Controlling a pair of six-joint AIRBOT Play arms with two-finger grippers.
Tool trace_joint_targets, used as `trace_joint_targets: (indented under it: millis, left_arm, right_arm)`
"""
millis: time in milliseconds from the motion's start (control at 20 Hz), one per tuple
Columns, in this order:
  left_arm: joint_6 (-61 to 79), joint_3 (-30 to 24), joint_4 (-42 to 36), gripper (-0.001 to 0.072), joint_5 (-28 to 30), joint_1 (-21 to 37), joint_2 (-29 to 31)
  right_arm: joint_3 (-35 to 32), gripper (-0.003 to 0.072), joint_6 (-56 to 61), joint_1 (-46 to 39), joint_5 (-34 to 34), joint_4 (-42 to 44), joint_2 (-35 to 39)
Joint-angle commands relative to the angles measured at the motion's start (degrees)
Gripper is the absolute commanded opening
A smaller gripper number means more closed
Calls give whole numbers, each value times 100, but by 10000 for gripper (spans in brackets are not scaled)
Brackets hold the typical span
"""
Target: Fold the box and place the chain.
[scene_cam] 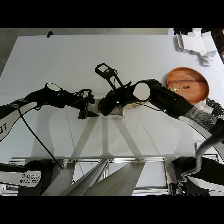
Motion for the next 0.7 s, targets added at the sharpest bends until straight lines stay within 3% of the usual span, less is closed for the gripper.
trace_joint_targets:
  millis: [0, 200, 250, 300, 350, 450, 650]
  left_arm:
    - [0, 7, 2, 187, 0, 2, 0]
    - [0, 7, 0, 187, 0, 2, 0]
    - [0, 7, 2, 187, 0, 2, 0]
    - [0, 7, 2, 187, 0, 2, 0]
    - [0, 7, 0, 187, 0, 2, 0]
    - [0, 7, 0, 187, 0, 2, 0]
    - [0, 7, 0, 187, 0, 2, 0]
  right_arm:
    - [7, 418, -525, -166, 612, 79, 149]
    - [4, 418, -457, -1049, 1316, 13, 590]
    - [4, 433, -260, -1368, 1506, -87, 691]
    - [2, 502, 101, -1683, 1598, -251, 756]
    - [2, 582, 662, -2033, 1639, -511, 780]
    - [-57, 637, 1838, -2579, 1674, -1316, 774]
    - [-627, 652, 3578, -2892, 1552, -3073, 730]
